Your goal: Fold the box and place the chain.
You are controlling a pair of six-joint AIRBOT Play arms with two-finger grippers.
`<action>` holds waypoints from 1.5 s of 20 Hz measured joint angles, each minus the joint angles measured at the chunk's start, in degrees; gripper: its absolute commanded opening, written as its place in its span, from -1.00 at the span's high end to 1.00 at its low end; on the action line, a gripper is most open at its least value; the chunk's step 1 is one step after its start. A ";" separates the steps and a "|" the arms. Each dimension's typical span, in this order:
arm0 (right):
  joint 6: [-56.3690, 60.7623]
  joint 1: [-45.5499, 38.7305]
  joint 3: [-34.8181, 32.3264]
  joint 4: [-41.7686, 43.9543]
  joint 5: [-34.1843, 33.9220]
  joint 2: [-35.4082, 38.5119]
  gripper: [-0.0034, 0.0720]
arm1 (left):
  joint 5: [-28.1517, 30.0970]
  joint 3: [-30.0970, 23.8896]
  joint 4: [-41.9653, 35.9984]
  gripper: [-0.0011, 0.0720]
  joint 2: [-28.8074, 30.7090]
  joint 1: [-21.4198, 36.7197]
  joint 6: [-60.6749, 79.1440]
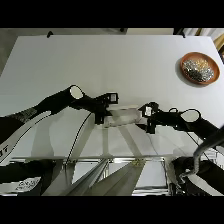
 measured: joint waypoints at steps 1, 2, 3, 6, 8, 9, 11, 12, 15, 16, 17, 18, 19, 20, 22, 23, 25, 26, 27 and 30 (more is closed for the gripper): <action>-0.28 0.00 0.46 0.17 0.09 -0.70 -0.91 | 0.00 0.00 0.00 0.94 0.00 0.00 0.00; -0.46 0.00 1.05 0.31 0.20 -1.38 -0.91 | 0.00 0.00 -0.02 0.94 0.00 0.00 0.00; -0.79 0.00 1.75 0.48 0.26 -2.21 -0.91 | 0.00 0.00 -0.02 0.94 0.00 0.00 0.00; -1.57 0.00 3.39 0.59 0.87 -4.66 -0.91 | 0.00 0.00 0.00 0.94 0.00 0.00 0.00; -1.81 0.00 3.89 0.61 2.19 -5.70 -0.90 | 0.02 0.00 -0.02 0.94 0.00 0.00 0.00; -1.92 0.04 4.04 0.61 2.89 -6.12 -0.90 | 0.00 0.00 0.00 0.94 0.00 0.00 0.00; -2.01 0.52 4.24 0.66 3.93 -7.13 -0.87 | 0.00 0.00 0.00 0.94 0.00 0.00 0.02; -2.10 0.94 4.33 0.63 4.31 -7.69 -0.85 | -0.02 0.00 0.00 0.94 0.00 0.00 0.04; -2.34 2.43 4.39 0.79 5.33 -9.79 -0.83 | -0.15 0.00 0.02 0.94 0.00 0.00 0.09; -2.34 2.71 4.42 0.81 5.38 -10.38 -0.81 | -0.15 0.00 0.00 0.94 0.00 0.00 0.09; -2.34 2.93 4.42 0.79 5.53 -10.84 -0.80 | -0.15 0.00 0.02 0.94 0.00 0.00 0.09; -2.36 3.10 4.42 0.79 5.68 -11.21 -0.80 | -0.15 0.00 0.02 0.94 0.00 0.00 0.09; -2.36 3.21 4.42 0.79 5.68 -11.45 -0.80 | -0.15 0.00 0.02 0.94 0.00 -0.02 0.09; -2.36 3.30 4.44 0.74 5.75 -11.67 -0.79 | -0.13 0.00 0.02 0.94 0.00 -0.02 0.09; -2.38 3.39 4.44 0.85 5.79 -12.26 -0.66 | -0.13 0.00 0.02 0.94 0.00 -0.02 0.09; -2.38 3.41 4.44 0.96 5.75 -12.66 -0.59 | -0.13 0.00 0.02 0.94 0.00 -0.02 0.09; -2.40 3.45 4.46 1.11 5.68 -13.42 -0.44 | -0.11 0.00 0.02 0.94 0.00 -0.02 0.09; -2.45 3.45 4.46 1.18 5.68 -13.73 -0.30 | -0.09 0.00 0.02 0.94 0.00 -0.02 0.07; -2.45 3.45 4.48 1.25 5.75 -13.90 -0.25 | -0.09 0.00 0.02 0.94 0.00 -0.02 0.07; -2.58 3.45 4.48 1.25 5.81 -14.34 -0.24 | -0.04 0.00 0.00 0.94 0.00 -0.02 0.04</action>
